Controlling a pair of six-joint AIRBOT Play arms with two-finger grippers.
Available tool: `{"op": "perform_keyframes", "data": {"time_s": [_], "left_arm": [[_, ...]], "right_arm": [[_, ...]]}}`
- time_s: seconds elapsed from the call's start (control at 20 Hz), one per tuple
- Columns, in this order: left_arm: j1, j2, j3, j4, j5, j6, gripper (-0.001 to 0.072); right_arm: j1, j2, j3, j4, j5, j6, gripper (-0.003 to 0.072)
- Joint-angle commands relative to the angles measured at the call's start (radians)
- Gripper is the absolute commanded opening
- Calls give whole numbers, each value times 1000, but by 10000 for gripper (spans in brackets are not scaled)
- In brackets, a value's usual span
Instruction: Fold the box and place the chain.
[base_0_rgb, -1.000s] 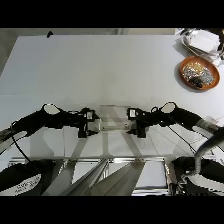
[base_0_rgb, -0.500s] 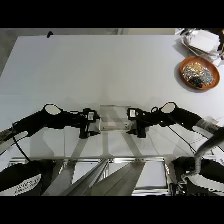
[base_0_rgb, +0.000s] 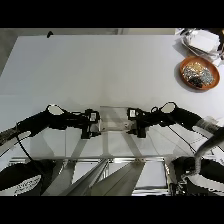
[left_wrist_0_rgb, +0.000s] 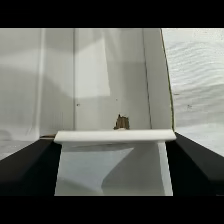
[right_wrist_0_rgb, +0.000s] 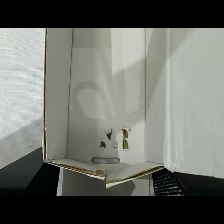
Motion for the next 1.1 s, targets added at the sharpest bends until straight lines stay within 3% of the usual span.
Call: {"op": "perform_keyframes", "data": {"time_s": [0.0, 0.4, 0.45, 0.7, 0.95, 1.05], "left_arm": [[-4, -4, 0, -34, -6, 2, 702], [-4, -15, 0, -61, -8, 51, 697], [-4, -22, 0, -60, -11, 66, 662], [-4, -26, 0, -60, -10, 65, 176], [-4, -28, 0, -60, -8, 65, 177], [-4, -28, 0, -60, 7, 65, 314]], "right_arm": [[-1, 1, 1, 1, 0, 2, 379], [-1, 1, 1, 1, 0, 2, 379], [-1, 1, 1, 1, 0, 2, 379], [-1, 1, 1, 1, 0, 2, 379], [-1, 1, 1, 1, 0, 2, 379], [-1, 1, 1, 1, 0, 2, 379]]}}
